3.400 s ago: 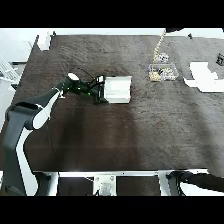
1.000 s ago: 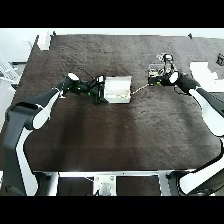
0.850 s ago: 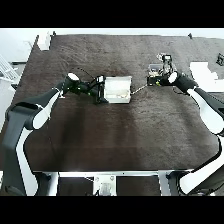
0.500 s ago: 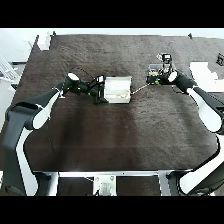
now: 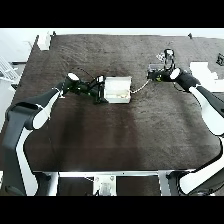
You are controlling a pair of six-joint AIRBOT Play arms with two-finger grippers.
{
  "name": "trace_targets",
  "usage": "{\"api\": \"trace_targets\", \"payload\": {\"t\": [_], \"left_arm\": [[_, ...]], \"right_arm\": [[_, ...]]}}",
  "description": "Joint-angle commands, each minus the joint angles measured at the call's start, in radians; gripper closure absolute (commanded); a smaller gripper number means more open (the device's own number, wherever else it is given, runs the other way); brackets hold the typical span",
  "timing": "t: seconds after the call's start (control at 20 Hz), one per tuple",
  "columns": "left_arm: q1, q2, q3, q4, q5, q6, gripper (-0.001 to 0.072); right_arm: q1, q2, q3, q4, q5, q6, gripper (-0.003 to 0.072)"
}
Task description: Fold the box and place the chain.
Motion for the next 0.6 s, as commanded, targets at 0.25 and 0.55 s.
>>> {"api": "trace_targets", "payload": {"t": [0.25, 0.55], "left_arm": [[0.000, 0.000, 0.000, 0.000, 0.000, 0.000, 0.0231], [0.000, 0.000, 0.000, 0.000, 0.000, 0.000, 0.0230]], "right_arm": [[0.156, 0.357, 0.000, -0.204, 0.152, 0.189, 0.0682], [0.348, 0.623, 0.000, -0.436, 0.153, 0.305, 0.0682]]}}
